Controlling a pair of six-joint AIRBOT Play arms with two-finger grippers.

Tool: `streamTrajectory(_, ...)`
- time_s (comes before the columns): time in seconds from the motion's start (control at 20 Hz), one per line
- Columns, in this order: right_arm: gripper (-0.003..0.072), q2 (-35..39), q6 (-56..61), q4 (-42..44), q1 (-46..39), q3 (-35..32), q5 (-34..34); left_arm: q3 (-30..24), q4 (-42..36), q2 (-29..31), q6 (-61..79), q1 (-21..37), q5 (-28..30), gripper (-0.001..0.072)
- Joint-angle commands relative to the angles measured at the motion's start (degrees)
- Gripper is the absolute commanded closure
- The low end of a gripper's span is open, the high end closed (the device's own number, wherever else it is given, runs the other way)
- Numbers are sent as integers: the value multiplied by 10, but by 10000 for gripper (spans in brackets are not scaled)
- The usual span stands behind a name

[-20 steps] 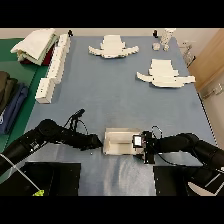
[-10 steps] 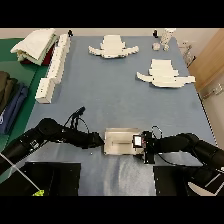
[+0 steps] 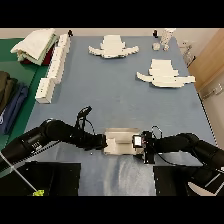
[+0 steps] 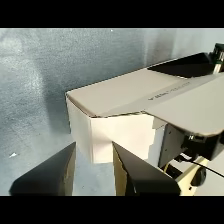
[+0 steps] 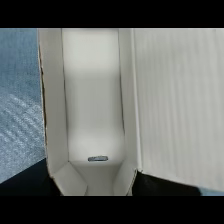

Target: Fold the box.

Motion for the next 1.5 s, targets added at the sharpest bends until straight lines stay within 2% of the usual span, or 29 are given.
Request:
streamTrajectory(0.0, 173, 0, 0, 0, 0, 0, 0, 36, 87, -26, -120, -56, 6, 355)
streamTrajectory(0.2, 173, 0, 0, 0, 0, 0, 0, 91, 141, -91, -185, -102, -17, 356)
streamTrajectory(0.45, 173, 0, 0, 0, 0, 0, 0, 163, 229, -169, -286, -148, -104, 356)
streamTrajectory(0.65, 173, 0, 0, 0, 0, 0, 0, 205, 267, -210, -326, -173, -164, 356)
streamTrajectory(1.2, 173, 0, 0, 0, 0, 0, 0, 275, 289, -300, -363, -198, -173, 357)
streamTrajectory(1.45, 173, 0, 0, 0, 0, 0, 0, 281, 299, -326, -390, -215, -183, 359)
